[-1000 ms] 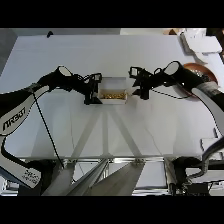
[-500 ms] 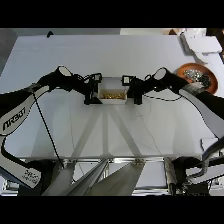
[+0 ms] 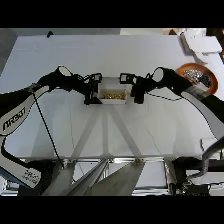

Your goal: Fold the box and place the chain.

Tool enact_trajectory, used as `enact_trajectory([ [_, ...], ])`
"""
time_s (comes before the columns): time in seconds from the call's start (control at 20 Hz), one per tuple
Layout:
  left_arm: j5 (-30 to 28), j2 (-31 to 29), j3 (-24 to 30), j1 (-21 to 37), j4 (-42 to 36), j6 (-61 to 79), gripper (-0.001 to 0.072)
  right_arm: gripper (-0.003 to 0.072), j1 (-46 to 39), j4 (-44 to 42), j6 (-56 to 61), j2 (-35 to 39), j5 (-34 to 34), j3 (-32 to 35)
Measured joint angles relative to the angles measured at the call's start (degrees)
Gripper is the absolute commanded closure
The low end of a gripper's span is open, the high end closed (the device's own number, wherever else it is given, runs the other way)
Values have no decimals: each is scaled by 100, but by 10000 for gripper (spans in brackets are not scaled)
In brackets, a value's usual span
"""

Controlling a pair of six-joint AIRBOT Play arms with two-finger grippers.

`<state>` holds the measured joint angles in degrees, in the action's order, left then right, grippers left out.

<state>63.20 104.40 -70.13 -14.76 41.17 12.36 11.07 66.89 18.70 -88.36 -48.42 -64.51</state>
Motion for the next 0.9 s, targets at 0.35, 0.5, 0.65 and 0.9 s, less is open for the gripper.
enact_trajectory([
  [0.35,2,0,2,0,0,-2,434,673,754,1228,2061,1102,160,-24],
  [0.5,0,0,0,0,0,-2,434,673,1182,1399,2647,1294,402,-170],
  [0.65,0,0,2,0,0,-2,434,675,1541,1458,3270,1368,831,-317],
  [0.9,2,0,0,0,0,0,434,674,1843,1497,3919,1403,1349,-417],
])
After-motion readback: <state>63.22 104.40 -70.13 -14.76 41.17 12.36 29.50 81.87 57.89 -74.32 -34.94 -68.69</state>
